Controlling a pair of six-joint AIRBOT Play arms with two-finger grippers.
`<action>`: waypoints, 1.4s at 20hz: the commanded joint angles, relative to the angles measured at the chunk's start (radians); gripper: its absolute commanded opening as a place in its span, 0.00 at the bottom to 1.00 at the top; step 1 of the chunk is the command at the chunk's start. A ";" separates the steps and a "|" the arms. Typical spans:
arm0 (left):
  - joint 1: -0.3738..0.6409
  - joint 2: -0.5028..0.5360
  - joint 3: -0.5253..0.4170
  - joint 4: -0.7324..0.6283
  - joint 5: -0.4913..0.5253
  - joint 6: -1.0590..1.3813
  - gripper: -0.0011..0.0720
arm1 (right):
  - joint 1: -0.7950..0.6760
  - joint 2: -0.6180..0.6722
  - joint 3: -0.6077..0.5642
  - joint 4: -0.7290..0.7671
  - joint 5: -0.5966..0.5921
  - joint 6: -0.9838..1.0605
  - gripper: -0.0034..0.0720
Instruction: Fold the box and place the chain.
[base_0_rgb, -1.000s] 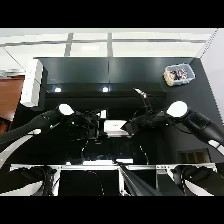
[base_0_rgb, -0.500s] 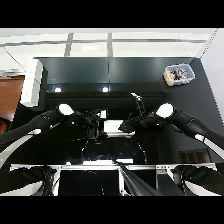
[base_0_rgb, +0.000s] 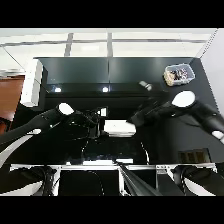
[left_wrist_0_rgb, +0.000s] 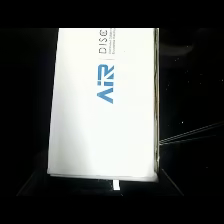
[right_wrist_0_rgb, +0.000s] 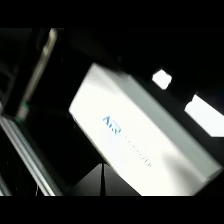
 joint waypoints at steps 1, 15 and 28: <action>0.000 0.040 0.031 0.106 -0.010 -0.029 1.00 | -0.196 0.108 0.034 -0.085 0.116 -0.010 0.08; -0.196 -0.187 0.398 -0.024 -0.053 -0.402 0.99 | -0.448 0.143 0.026 -0.289 0.137 0.085 0.08; -0.229 -0.224 0.505 0.353 -0.264 -0.563 0.99 | -0.448 0.143 0.026 -0.315 0.132 0.085 0.08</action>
